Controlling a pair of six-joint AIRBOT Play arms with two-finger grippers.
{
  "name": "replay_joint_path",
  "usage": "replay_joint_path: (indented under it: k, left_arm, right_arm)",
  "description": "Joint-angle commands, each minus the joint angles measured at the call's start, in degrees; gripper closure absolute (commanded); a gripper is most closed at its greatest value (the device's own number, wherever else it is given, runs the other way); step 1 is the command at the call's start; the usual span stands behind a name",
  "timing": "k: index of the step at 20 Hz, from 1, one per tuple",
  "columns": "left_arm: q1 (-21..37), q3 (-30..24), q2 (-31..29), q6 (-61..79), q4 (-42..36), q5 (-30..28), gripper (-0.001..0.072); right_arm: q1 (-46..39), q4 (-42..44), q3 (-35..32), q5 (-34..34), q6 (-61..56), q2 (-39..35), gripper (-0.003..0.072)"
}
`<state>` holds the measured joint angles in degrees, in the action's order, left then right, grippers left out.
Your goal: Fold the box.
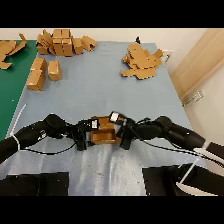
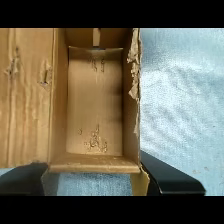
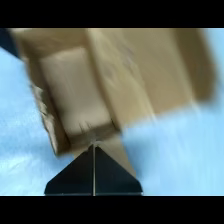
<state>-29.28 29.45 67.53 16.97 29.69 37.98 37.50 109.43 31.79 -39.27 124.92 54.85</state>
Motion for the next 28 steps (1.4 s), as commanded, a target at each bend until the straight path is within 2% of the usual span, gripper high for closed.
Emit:
replay_joint_path:
  k: [1, 5, 7, 9, 11, 14, 17, 28]
  left_arm:
    - [-0.02, 0.0, 0.02, 0.13, 0.09, 0.07, 0.0188]
    - [-0.02, 0.0, 0.02, 0.13, 0.09, 0.07, 0.0188]
    - [-0.02, 0.0, 0.02, 0.13, 0.09, 0.07, 0.0188]
    - [-0.02, 0.0, 0.02, 0.13, 0.07, 0.07, 0.0188]
    - [-0.02, 0.0, 0.02, 0.13, 0.09, 0.07, 0.0188]
    - [-0.02, 0.0, 0.02, 0.13, 0.09, 0.07, 0.0188]
    - [-0.02, 0.0, 0.02, 0.13, 0.07, 0.07, 0.0188]
    - [-0.02, 0.0, 0.02, 0.13, 0.09, 0.07, 0.0188]
  right_arm:
    - [-6.25, -7.23, 0.04, -10.01, -28.48, -8.46, 0.0682]
    - [-21.86, -7.56, 0.04, -18.51, -40.44, -15.69, 0.0682]
    - [-28.72, -5.66, 0.02, -19.78, -40.79, -15.21, 0.0682]
    - [-31.56, -3.76, -0.11, -19.56, -40.19, -12.57, 0.0682]
    - [-31.58, -0.35, -0.17, -19.21, -38.8, -7.98, 0.0682]
    - [-31.58, 12.96, -2.56, -15.39, -32.22, -0.59, 0.0683]
    - [-31.08, 20.06, -4.04, -13.73, -27.8, 3.65, 0.0683]
    - [-22.25, 23.04, -4.0, -11.1, -27.85, 7.32, 0.0683]
